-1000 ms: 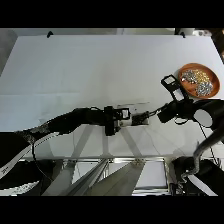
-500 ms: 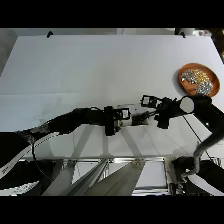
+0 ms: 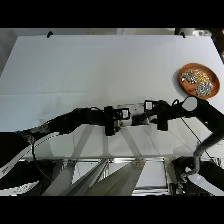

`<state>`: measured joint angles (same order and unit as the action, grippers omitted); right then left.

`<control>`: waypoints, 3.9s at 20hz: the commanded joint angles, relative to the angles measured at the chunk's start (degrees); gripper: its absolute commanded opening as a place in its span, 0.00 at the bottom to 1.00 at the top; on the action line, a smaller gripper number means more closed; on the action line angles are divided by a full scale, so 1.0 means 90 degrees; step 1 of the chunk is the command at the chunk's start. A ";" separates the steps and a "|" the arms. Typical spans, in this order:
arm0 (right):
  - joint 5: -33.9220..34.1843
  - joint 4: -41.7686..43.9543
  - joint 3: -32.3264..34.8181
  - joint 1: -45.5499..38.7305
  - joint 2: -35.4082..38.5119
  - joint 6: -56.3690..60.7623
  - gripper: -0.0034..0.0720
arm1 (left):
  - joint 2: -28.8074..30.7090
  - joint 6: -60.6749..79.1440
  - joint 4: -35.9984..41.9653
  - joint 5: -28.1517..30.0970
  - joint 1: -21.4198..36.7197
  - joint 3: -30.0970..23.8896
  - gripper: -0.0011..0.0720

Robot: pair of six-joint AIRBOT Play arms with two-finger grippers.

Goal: Fold the box and place the chain.

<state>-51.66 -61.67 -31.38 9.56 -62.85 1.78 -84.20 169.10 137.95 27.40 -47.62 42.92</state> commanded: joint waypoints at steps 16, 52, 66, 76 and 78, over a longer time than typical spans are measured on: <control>0.1341 0.1069 0.0359 -0.0080 -0.0015 -0.0772 0.25 | 0.0000 0.0000 0.0000 0.0002 0.0002 0.0000 0.22; -0.0284 0.5722 0.0359 -0.0665 0.4799 0.0204 0.07 | 0.0000 0.0000 0.0000 0.0002 0.0002 0.0000 0.22; -0.0211 -0.0294 0.0359 -0.0668 0.2669 0.1991 0.38 | 0.0000 0.0000 0.0000 0.0002 0.0002 0.0000 0.22; 0.0379 -0.0083 0.0359 -0.0661 0.0916 -0.0029 0.44 | 0.0000 0.0000 0.0000 0.0002 0.0002 0.0000 0.22; 0.0379 0.0457 0.0359 -0.0661 0.0695 -0.0622 0.44 | 0.0000 0.0000 0.0000 0.0002 0.0002 0.0000 0.22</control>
<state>-48.56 -62.30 -28.16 3.57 -53.25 4.34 -84.23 169.10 137.97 27.42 -47.62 42.92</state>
